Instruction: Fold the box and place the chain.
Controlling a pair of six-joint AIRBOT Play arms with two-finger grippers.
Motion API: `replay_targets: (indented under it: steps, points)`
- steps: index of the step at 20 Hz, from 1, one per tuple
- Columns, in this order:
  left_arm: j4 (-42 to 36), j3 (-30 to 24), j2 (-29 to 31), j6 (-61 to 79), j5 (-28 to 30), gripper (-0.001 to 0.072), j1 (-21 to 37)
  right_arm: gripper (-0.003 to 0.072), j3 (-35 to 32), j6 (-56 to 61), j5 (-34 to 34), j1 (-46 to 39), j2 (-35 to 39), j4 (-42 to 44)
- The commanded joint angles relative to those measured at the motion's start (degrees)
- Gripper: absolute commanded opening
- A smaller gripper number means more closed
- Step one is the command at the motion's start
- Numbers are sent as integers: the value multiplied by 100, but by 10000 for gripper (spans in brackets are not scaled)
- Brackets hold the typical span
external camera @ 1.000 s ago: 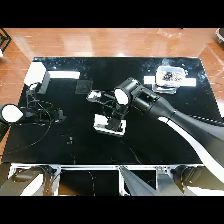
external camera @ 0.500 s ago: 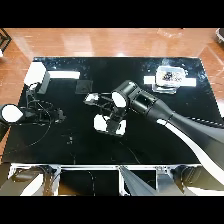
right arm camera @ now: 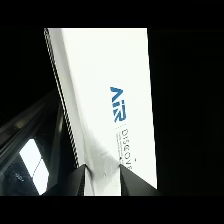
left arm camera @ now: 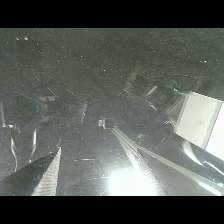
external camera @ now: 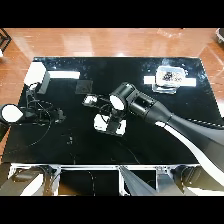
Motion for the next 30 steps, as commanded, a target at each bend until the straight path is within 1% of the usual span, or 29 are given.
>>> replay_targets:
  steps: [1, 17, 18, 19, 30]
  points:
    - [2, -2, 0, 2, 7, 573, 2, 236, 4, 2, -11, 7, 2, -22]
    - [0, -2, 0, 2, 9, 573, 2, 235, 4, 4, -61, 4, 2, -173]
    - [2, -2, 0, 2, 9, 573, 2, 175, 4, 2, -76, 4, 2, -175]
    - [2, -2, 0, 2, 9, 573, 2, 164, 4, 2, -87, 4, 2, -173]
    - [0, -2, 0, 0, 11, 573, 2, 169, -2, 2, -50, 7, -11, -39]
